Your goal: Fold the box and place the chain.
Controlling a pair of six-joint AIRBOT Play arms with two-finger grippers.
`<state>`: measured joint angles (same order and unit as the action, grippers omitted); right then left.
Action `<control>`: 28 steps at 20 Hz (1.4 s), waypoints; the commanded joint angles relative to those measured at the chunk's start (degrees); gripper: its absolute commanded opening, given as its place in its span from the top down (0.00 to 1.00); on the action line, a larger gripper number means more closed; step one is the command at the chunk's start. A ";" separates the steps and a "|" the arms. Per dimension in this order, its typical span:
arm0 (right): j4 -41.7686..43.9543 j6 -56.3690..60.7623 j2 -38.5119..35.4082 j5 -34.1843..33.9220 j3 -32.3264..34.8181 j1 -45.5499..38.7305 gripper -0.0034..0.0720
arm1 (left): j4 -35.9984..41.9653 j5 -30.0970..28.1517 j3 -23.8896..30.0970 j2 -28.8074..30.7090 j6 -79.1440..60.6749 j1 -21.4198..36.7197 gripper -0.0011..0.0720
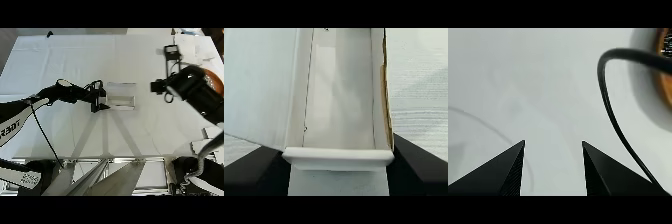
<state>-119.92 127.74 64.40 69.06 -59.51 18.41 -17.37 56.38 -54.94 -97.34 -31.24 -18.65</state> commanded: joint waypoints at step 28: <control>21.88 -40.59 31.93 -21.33 -9.60 -53.48 0.60 | -0.02 -0.02 -0.04 0.00 0.00 -0.02 0.48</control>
<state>-98.41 87.05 94.15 46.81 -68.69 -35.00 -17.37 56.38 -54.94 -97.34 -31.22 -18.65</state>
